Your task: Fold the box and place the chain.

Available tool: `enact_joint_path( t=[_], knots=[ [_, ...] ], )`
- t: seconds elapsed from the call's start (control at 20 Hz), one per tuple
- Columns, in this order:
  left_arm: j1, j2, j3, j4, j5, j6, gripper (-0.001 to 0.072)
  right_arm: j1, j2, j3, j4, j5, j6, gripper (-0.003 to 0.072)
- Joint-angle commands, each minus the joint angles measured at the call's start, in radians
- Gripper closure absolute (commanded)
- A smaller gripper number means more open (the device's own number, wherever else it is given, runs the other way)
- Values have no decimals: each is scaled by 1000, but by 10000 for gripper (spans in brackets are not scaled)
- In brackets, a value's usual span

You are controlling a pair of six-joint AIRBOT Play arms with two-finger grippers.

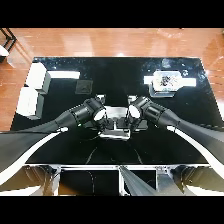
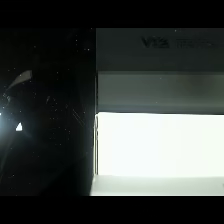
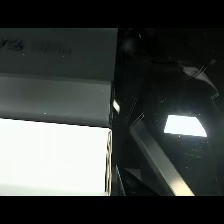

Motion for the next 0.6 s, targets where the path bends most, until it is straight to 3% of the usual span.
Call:
enact_joint_path(
  t=[0.0, 0.4, 0.45, 0.5, 0.55],
  knots=[
    [0, 0, 0, 1, 2, 0, 689, 0, -10, 1, -5, 2, 1, 490],
    [0, 0, 0, 1, 4, 0, 689, 0, -17, 1, -6, 4, 0, 491],
    [0, 0, 0, 0, 4, 0, 689, 0, -17, 1, -5, 6, -1, 526],
    [0, 0, 0, 0, 4, 0, 689, 1, -17, 1, -3, 6, -14, 625],
    [0, 0, 0, 0, 4, 0, 689, 0, -17, 1, 2, 5, -15, 627]
  ],
)
